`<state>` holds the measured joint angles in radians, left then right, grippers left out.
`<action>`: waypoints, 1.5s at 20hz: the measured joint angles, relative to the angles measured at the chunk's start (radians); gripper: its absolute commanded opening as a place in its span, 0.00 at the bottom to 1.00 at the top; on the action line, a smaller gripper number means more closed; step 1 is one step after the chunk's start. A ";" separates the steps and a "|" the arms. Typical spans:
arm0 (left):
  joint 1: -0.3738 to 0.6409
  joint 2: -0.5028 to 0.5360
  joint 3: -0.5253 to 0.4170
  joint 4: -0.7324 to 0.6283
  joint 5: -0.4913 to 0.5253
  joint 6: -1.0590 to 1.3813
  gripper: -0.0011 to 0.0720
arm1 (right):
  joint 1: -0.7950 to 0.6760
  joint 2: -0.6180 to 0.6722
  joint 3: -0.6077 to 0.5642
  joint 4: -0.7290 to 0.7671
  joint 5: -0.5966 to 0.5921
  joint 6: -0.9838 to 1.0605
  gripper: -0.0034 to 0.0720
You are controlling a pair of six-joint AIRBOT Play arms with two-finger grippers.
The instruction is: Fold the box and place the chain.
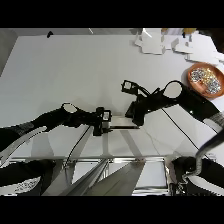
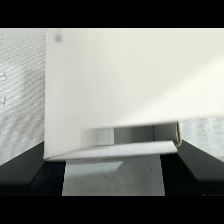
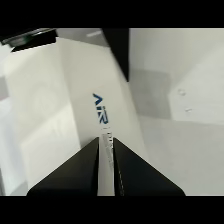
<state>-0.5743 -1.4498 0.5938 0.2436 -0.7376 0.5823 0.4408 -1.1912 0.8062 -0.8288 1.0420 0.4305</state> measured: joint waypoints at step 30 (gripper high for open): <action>0.000 0.000 0.000 -0.001 0.003 -0.002 0.30 | 0.112 0.061 -0.077 -0.099 -0.166 -0.071 0.22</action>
